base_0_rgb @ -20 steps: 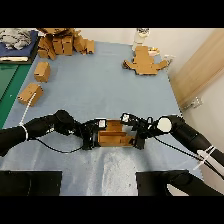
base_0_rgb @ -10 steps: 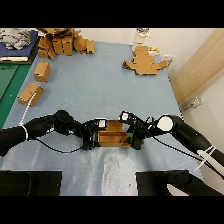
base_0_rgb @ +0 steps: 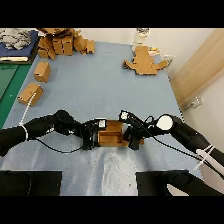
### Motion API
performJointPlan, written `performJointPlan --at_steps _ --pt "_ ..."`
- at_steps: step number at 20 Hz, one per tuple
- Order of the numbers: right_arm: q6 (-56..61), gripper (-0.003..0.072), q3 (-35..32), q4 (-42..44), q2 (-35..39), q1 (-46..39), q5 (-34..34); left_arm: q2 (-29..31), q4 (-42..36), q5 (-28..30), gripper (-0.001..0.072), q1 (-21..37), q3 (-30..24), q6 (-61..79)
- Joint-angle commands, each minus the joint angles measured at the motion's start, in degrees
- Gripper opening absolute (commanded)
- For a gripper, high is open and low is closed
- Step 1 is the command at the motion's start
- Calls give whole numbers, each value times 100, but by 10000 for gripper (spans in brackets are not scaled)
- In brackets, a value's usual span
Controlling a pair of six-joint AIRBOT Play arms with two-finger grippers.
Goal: Fold the box.
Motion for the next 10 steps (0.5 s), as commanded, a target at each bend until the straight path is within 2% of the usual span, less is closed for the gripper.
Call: performJointPlan --at_steps 1,7,9,10 --pt "-72 144 -4 339 -101 7 13 2 0 2 470 0 7 -2" --pt "-70 145 -4 627 -280 7 -120 2 0 2 470 0 7 -2" --pt "-70 215 -4 750 -339 7 -120 2 0 2 470 0 7 -2" --pt "-68 292 -4 855 -369 7 -109 2 0 2 470 0 7 -2"
